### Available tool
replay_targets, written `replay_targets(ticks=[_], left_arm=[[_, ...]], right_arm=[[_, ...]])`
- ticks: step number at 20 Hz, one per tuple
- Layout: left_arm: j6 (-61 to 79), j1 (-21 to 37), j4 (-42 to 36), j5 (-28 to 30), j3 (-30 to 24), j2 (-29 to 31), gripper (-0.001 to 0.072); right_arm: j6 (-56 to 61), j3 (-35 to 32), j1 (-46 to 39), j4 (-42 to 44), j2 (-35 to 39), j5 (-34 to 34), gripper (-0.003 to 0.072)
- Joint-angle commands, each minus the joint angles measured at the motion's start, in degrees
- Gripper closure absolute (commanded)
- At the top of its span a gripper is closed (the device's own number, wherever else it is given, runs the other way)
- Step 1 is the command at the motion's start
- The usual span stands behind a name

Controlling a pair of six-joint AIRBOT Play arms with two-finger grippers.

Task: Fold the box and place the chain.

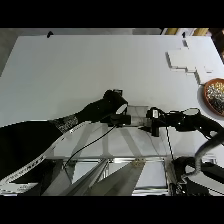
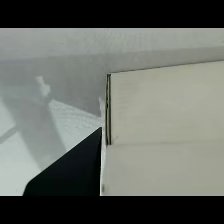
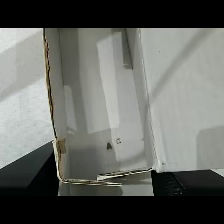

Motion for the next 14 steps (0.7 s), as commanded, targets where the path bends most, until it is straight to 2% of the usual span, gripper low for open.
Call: replay_targets(ticks=[1, 2, 4, 7, 8, 9, 10, 11, 14], left_arm=[[1.9, 0.3, 0.2, -0.1, 0.1, 0.6, 0.0562], [1.9, 0.3, 0.2, 0.0, 0.0, 0.5, 0.0569], [1.9, 0.2, 0.1, 0.3, 0.0, 0.4, 0.0707], [1.9, 0.2, -1.1, 0.5, 0.0, 0.4, 0.0707], [1.9, 0.2, -1.3, 0.5, 0.0, 0.5, 0.0675], [1.9, 0.3, -1.6, 0.5, 0.0, 0.8, 0.0590], [1.9, 0.6, -1.9, 0.5, 0.0, 1.2, 0.0471], [1.9, 0.9, -2.1, 0.5, 0.0, 1.9, 0.0431], [8.1, 2.8, -3.8, -0.1, 0.0, 5.4, 0.0435]], right_arm=[[0.0, 0.0, 0.0, 0.0, 0.0, 0.0, 0.0273], [0.0, 0.0, 0.0, 0.0, 0.0, 0.0, 0.0273], [0.0, 0.0, 0.0, 0.0, 0.0, 0.0, 0.0273], [0.0, 0.0, 0.0, 0.0, 0.0, 0.0, 0.0273], [0.0, 0.0, 0.0, 0.0, 0.0, 0.0, 0.0273], [0.0, 0.0, 0.0, 0.0, 0.0, 0.0, 0.0273], [0.0, 0.0, 0.0, 0.0, 0.0, 0.0, 0.0273], [0.0, 0.0, 0.0, 0.0, 0.0, 0.0, 0.0273], [0.0, 0.0, 0.0, 0.0, 0.0, 0.0, 0.0273]])
